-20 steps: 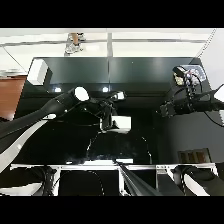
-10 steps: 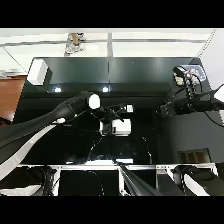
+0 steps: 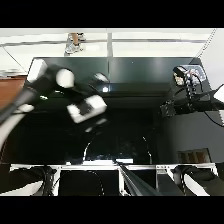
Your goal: Fold the box and place the chain.
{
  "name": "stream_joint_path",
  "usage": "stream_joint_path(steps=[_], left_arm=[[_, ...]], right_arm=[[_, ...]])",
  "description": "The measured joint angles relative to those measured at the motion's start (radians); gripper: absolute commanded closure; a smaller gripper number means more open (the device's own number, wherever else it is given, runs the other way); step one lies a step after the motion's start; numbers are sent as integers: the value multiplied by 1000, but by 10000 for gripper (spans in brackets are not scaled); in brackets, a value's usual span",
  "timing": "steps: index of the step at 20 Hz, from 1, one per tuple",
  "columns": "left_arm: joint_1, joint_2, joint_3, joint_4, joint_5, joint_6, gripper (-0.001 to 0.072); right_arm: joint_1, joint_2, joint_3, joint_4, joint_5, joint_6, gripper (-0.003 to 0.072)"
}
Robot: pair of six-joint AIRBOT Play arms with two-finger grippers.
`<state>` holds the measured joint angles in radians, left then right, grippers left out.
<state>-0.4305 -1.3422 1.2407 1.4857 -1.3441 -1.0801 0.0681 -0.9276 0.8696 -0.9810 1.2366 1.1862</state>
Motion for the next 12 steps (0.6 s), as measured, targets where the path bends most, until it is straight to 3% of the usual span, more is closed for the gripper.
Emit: stream_joint_path(steps=[3, 7, 9, 12], left_arm=[[282, 78, 1, 99, -90, -133, 368], [648, 76, -3, 99, -49, -267, 369], [771, 36, -3, 48, -8, -276, 369], [869, -37, 14, -27, 40, -201, 368]], right_arm=[[0, 0, 0, -6, -12, 0, 676], [0, 0, 0, -10, -45, 0, 676], [0, 0, 0, -10, -68, 0, 676], [0, -2, 0, -10, -100, 0, 676]])
